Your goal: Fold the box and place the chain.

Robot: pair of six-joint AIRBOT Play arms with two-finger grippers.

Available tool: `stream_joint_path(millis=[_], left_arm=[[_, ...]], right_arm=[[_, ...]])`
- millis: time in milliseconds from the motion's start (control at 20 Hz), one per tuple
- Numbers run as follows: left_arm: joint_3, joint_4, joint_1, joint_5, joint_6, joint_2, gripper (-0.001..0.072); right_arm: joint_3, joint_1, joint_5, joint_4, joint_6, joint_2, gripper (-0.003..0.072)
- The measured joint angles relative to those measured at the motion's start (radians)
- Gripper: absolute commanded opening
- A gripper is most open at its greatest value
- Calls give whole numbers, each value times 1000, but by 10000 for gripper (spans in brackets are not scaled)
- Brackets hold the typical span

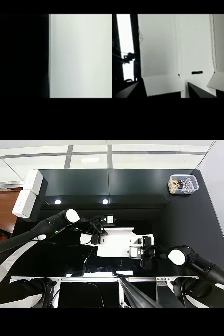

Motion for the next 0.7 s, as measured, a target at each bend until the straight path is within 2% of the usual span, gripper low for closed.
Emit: stream_joint_path(millis=[400, 700], left_arm=[[0, 1, 0, -1, -4, 0, 27], [0, 3, 0, -3, -5, -1, 26]], right_arm=[[12, 21, -90, 56, -12, -23, 698], [82, -29, -62, 58, -12, -23, 697]])
